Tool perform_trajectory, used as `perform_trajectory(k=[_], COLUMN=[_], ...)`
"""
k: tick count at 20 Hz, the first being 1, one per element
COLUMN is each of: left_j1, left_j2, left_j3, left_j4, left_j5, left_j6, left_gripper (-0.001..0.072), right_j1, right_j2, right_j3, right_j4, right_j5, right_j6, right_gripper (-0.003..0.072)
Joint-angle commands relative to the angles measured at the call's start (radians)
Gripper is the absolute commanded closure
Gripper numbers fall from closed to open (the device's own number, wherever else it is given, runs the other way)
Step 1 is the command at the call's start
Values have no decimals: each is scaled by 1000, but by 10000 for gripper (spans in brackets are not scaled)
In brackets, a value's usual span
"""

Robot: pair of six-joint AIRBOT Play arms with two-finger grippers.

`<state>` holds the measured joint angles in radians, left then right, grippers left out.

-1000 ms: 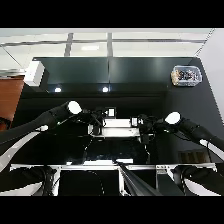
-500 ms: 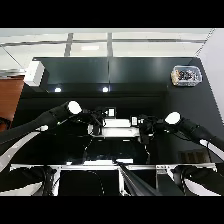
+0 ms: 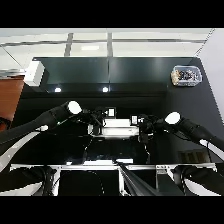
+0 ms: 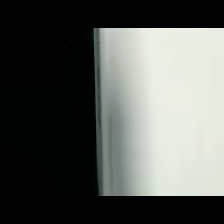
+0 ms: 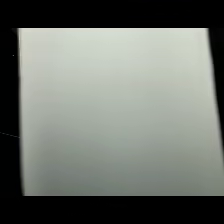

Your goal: Fold the box and place the chain.

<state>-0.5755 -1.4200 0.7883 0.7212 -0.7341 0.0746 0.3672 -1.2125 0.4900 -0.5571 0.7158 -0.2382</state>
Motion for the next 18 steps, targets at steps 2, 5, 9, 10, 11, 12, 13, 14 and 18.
perform_trajectory(k=[2,5,9,10,11,12,13,14,18], left_j1=[0,0,0,0,0,0,0,2,52], left_j2=[0,0,0,0,0,0,2,10,122], left_j3=[1,1,1,1,1,1,1,1,2], left_j4=[0,0,0,0,0,0,1,5,166], left_j5=[-1,0,-1,0,0,0,5,4,14], left_j6=[0,0,0,0,0,0,0,-1,-204], left_gripper=[682,683,683,682,683,681,665,497,-11], right_j1=[1,1,1,2,4,5,6,6,9], right_j2=[-1,-1,-1,-1,-1,-1,-1,-1,-2], right_j3=[0,0,0,0,0,0,0,0,0], right_j4=[-2,-3,-5,-6,-16,-24,-26,-28,-32], right_j5=[-3,-2,-2,-2,3,7,6,6,6], right_j6=[3,2,2,3,3,2,3,3,3], right_gripper=[16,16,329,330,329,330,330,330,330])
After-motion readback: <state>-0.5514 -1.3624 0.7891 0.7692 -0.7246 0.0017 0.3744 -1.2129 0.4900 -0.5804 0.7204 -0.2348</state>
